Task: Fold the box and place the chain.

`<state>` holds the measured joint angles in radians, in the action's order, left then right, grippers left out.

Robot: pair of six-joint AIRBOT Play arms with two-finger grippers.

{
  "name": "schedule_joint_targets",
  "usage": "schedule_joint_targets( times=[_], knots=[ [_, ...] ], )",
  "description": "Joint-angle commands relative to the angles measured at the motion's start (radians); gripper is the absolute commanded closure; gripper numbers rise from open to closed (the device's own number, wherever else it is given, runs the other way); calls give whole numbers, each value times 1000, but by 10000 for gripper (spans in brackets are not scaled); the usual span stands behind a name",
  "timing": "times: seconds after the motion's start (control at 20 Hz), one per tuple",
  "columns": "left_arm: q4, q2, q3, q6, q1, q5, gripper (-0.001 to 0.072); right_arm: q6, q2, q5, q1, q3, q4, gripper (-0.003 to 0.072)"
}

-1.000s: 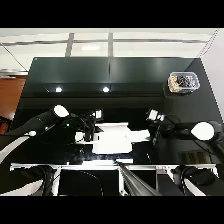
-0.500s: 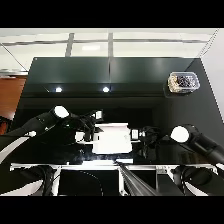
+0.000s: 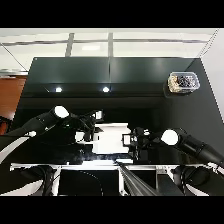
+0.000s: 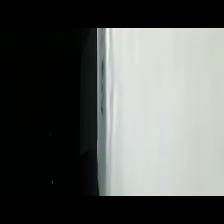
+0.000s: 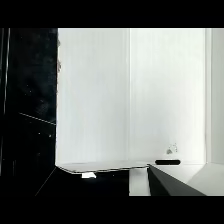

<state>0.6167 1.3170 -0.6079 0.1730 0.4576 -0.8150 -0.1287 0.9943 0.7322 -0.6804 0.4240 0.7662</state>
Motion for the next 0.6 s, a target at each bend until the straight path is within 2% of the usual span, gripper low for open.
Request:
schedule_joint_targets(
  times=[0.0,0.35,0.4,0.55],
  knots=[
    [0,0,1,-1,0,0,681,8,3,-30,-8,-1,-3,54],
    [0,0,1,-1,0,0,681,6,8,8,-24,-5,-17,54],
    [0,0,1,-1,0,0,681,6,17,-13,-40,-5,-25,54],
    [0,0,1,-1,0,0,681,-7,43,-182,-92,-5,-91,54]
  ],
)
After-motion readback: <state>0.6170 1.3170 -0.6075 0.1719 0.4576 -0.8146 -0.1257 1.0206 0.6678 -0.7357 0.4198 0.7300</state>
